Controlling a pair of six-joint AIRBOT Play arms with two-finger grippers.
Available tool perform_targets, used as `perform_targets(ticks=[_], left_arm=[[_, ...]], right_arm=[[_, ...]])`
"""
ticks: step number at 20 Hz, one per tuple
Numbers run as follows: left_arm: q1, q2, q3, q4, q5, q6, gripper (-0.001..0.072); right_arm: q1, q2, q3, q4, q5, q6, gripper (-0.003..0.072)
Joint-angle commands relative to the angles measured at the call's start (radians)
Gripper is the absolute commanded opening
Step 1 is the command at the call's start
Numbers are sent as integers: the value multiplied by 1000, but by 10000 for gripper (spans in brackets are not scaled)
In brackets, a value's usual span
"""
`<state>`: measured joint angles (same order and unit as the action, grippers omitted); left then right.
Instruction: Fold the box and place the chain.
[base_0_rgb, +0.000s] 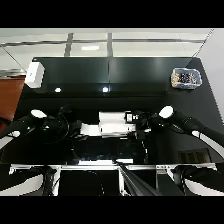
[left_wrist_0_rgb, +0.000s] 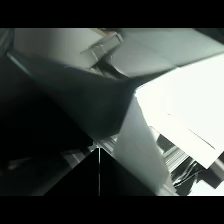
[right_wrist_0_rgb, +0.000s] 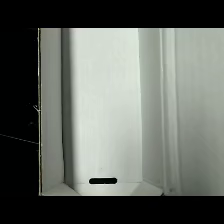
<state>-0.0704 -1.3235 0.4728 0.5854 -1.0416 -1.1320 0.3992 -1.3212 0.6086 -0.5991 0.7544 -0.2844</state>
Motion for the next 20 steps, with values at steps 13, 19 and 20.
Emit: perform_targets(ticks=[13,19,20], left_arm=[[-101,-18,160,-146,-146,144,634],[-248,-16,241,-69,-70,-77,582],[-276,-15,262,-30,-50,-133,546]], right_arm=[[1,0,0,0,0,0,199],[1,0,0,0,0,0,199],[1,0,0,0,0,0,199]])
